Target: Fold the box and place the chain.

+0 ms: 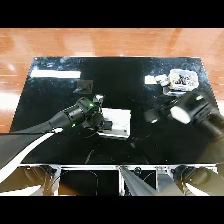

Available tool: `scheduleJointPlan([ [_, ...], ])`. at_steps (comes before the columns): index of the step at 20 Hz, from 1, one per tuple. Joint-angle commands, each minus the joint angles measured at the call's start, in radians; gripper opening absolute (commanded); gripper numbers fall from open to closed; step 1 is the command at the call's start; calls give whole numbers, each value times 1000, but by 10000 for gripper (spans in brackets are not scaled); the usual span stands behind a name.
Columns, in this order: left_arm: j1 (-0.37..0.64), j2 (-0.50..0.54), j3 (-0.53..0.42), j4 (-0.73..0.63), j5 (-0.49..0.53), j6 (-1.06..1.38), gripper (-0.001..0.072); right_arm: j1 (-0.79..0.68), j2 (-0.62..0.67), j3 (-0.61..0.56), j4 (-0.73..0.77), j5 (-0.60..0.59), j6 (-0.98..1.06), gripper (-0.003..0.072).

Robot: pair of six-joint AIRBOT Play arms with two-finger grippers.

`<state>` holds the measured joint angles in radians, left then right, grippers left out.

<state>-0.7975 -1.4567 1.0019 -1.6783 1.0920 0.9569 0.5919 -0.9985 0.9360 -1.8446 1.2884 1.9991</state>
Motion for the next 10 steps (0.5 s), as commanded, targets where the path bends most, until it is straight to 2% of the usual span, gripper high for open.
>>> scheduleJointPlan([
  [1, 0, 0, 0, -9, 3, 0, 17, -271, 9, 3, -62, -203, -34, 565],
  [4, 0, 0, 0, -12, 3, 0, 17, -502, -126, 76, 39, -351, -99, 565],
  [8, 0, 0, 0, -13, 4, 0, 17, -640, -422, 329, 90, -365, -235, 565],
  [9, 0, 0, 0, -13, 4, 0, 17, -659, -484, 391, 140, -365, -395, 565],
  [10, 0, 0, 0, -13, 4, -1, 17, -671, -541, 447, 228, -339, -672, 565],
])
